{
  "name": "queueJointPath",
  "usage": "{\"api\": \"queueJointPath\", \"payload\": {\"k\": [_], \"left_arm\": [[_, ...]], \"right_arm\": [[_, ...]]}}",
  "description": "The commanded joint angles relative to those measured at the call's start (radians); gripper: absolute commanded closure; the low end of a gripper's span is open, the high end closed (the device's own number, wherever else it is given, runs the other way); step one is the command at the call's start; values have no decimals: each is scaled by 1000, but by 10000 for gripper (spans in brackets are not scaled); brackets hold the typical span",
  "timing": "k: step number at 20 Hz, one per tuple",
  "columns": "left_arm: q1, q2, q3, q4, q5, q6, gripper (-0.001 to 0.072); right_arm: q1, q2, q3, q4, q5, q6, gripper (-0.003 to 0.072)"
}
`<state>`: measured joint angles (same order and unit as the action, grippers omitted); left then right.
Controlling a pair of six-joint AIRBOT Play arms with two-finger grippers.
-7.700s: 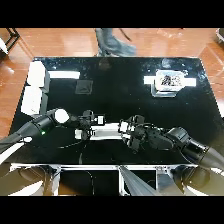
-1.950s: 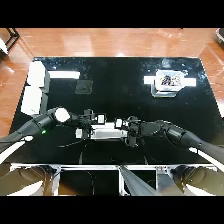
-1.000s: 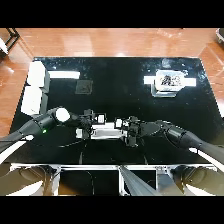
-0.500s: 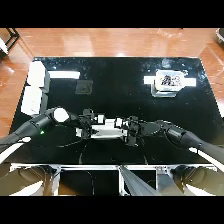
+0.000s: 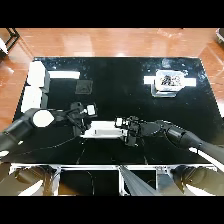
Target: Fold the box and place the chain.
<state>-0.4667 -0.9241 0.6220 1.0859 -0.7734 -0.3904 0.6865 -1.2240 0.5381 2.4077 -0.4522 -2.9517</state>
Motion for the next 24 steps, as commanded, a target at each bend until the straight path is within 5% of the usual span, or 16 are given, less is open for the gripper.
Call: {"api": "queueJointPath", "payload": {"k": [1, 3, 6, 11, 16, 24], "left_arm": [[26, 121, 0, 26, -146, -294, 231], [25, 132, 0, 16, -302, -365, 684], [24, 132, -43, -114, -381, -379, 684], [24, 122, -172, -552, 76, -136, 684], [17, 44, -176, -575, 330, -113, 683], [-42, -139, -170, -570, 356, -5, 684]], "right_arm": [[1, -1, 1, 0, -1, 1, 437], [1, -1, 1, 0, -1, 1, 436], [1, 0, 1, 0, 0, 1, 436], [1, 0, 1, 0, -1, 1, 436], [1, -1, 1, 0, 0, 1, 437], [1, 0, 1, 0, 0, 1, 436]]}}
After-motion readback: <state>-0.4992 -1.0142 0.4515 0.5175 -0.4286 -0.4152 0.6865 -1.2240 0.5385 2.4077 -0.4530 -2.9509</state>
